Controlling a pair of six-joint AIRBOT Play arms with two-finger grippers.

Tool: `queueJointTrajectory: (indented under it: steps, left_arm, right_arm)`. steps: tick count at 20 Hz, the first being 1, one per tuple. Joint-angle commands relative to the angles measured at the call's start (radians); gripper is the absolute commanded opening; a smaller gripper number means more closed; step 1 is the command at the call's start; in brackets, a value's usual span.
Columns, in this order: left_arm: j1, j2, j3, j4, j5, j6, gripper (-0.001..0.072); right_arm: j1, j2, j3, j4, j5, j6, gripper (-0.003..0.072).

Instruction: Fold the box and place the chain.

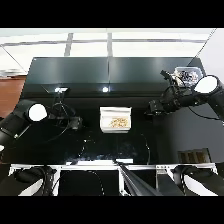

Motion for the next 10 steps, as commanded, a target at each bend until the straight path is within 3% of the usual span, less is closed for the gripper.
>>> queueJointTrajectory:
  steps: [1,2,6,10]
  left_arm:
    - [0.12,0.007,-0.119,-0.434,0.065,0.923,0.0647]
    - [0.105,0.0,-0.122,-0.444,0.075,1.06,0.0712]
    - [0.006,-0.01,-0.122,-0.443,0.189,1.547,0.0713]
    - [-0.016,-0.115,-0.103,-0.539,0.232,1.744,0.0713]
  right_arm:
    - [0.0,0.001,0.0,0.0,-0.021,0.0,0.0258]
    - [0.0,0.001,0.0,-0.001,-0.023,0.0,0.0259]
    - [0.0,0.001,0.0,0.0,-0.028,0.0,0.0258]
    - [0.0,0.001,0.0,0.0,-0.028,0.001,0.0258]
